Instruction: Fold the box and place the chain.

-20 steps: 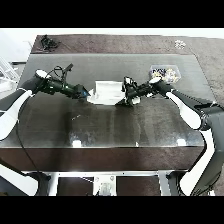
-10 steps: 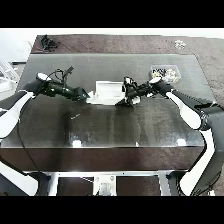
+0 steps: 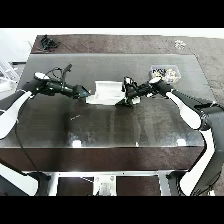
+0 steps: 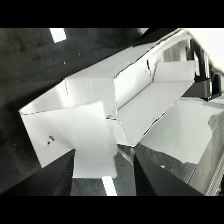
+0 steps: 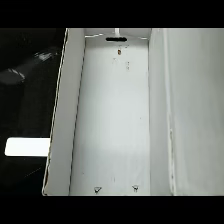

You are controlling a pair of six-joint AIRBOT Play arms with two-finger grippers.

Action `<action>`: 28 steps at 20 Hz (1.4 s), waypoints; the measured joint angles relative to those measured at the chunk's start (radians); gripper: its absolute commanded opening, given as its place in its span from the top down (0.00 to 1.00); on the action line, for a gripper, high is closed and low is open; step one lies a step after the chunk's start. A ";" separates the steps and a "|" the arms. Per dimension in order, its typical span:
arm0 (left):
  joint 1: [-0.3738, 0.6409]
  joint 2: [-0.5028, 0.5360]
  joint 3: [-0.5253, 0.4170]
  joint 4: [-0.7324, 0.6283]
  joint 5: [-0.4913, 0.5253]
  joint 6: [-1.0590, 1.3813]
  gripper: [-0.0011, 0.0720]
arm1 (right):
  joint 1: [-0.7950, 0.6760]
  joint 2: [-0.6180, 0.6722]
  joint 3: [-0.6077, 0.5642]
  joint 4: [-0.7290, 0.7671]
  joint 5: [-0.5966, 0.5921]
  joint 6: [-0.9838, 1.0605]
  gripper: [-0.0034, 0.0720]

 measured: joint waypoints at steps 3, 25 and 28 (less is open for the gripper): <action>0.044 0.033 0.000 0.048 -0.024 -0.003 0.68 | 0.000 0.000 0.000 0.000 0.000 0.000 0.18; -0.005 -0.053 -0.041 0.050 0.107 -0.014 0.95 | 0.000 0.000 0.000 0.000 0.000 0.000 0.18; -0.009 -0.058 -0.031 0.005 0.098 0.011 0.82 | 0.000 0.000 0.000 0.000 0.000 0.000 0.18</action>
